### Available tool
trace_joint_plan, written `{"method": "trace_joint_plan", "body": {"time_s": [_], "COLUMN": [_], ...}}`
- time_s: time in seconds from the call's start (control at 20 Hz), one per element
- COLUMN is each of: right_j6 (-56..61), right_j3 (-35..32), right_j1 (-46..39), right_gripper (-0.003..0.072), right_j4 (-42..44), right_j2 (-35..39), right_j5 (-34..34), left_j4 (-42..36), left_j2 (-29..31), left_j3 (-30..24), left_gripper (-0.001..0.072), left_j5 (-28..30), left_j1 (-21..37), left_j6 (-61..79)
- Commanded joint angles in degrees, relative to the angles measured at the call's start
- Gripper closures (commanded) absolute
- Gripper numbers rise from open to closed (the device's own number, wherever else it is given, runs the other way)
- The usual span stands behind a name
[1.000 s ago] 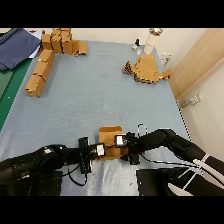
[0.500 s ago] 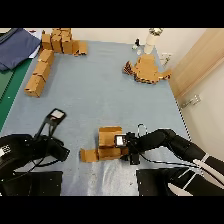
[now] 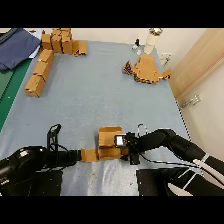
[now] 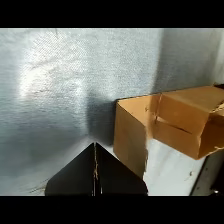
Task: Fold the box.
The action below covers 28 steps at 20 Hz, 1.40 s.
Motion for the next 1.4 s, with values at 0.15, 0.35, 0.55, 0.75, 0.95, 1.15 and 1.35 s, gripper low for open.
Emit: {"method": "trace_joint_plan", "body": {"time_s": [0.15,0.35,0.55,0.75,0.95,1.15,1.35], "right_j6": [0.02,0.02,0.02,0.02,0.02,0.00,0.02], "right_j3": [-0.02,-0.02,-0.02,-0.02,-0.02,-0.02,-0.02], "right_j1": [-0.02,-0.02,-0.02,-0.02,-0.02,-0.02,-0.02], "right_gripper": [0.0163,0.0164,0.0164,0.0164,0.0164,0.0164,0.0164], "right_j4": [0.02,0.02,0.00,0.00,0.00,0.00,0.02], "right_j2": [0.02,0.02,0.02,0.02,0.02,0.02,0.02], "right_j5": [0.02,0.02,0.02,0.02,0.02,0.02,0.02], "left_j4": [-8.00,-8.74,-8.83,-6.97,-6.97,-6.49,-6.40], "left_j2": [-8.17,-8.74,-8.63,-9.14,-9.84,-9.84,-9.81], "left_j3": [-0.96,0.28,2.78,6.43,6.54,6.54,6.54], "left_gripper": [0.0699,0.0699,0.0699,0.0698,0.0570,0.0461,0.0461], "left_j5": [13.75,16.74,16.52,14.38,12.94,11.74,5.11], "left_j1": [-5.33,-7.48,-8.50,-8.57,-8.55,-8.31,-7.37], "left_j6": [-0.04,-0.07,0.94,1.40,1.27,0.87,0.81]}}
